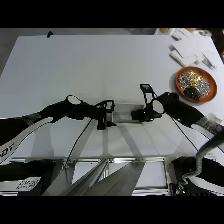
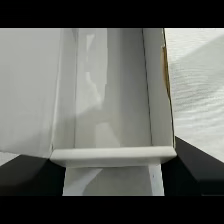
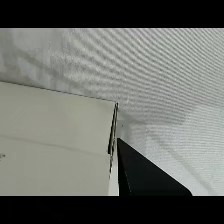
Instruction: Fold the box and place the chain.
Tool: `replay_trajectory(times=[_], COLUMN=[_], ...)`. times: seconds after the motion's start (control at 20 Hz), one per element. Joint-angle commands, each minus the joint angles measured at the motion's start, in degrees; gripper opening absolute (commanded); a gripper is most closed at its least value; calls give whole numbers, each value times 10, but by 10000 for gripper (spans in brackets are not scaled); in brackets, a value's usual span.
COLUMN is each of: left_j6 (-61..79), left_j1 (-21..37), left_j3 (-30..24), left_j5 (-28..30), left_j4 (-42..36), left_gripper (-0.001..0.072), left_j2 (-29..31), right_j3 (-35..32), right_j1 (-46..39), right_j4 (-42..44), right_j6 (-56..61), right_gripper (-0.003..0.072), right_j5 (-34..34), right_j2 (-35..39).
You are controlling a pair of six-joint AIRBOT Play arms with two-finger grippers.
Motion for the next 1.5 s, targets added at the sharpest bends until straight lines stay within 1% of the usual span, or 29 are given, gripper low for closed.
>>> replay_trajectory(times=[0.0, 0.4, 0.45, 0.5, 0.6, 0.65, 0.7, 0.75, 0.85, 1.1, 1.2, 1.3, 1.45], left_j6=[0, 0, 0, 0, 0, 0, 0, 0, 0, 0, 0, 0, 0], left_j1=[0, 0, 0, 0, 0, 0, 0, 0, 0, 0, 0, 0, 0], left_j3=[0, 0, 0, 0, 0, 0, 0, 0, 0, 0, 0, 0, 0], left_j5=[-2, -1, -2, -2, -2, -1, -1, -2, -2, -2, -2, -2, -2], left_j4=[0, 0, 0, 0, 0, 0, 0, 0, 0, 0, 0, 0, 0], left_gripper=[207, 207, 207, 207, 207, 207, 207, 207, 207, 207, 207, 207, 207], left_j2=[0, 0, 0, 0, 0, 0, 0, 0, 0, 0, 0, 0, 0], right_j3=[1, 1, 0, 0, 0, 1, 1, 2, 16, 103, 113, 113, 113], right_j1=[0, 21, 21, 21, 21, 21, 21, 21, 21, 21, 21, 21, 21], right_j4=[5, 5, 5, 5, 5, 5, 5, 4, -10, -53, -54, -45, -46], right_j6=[27, 32, 33, 33, 33, 32, 28, 25, 25, 6, 17, 29, 57], right_gripper=[159, 156, 112, 21, 21, 48, 219, 299, 298, 298, 289, 250, 249], right_j5=[0, 11, 12, 12, 12, 12, 12, 15, 42, 140, 128, 117, 127], right_j2=[-5, -31, -33, -32, -32, -32, -32, -31, -31, -31, -31, -39, -57])
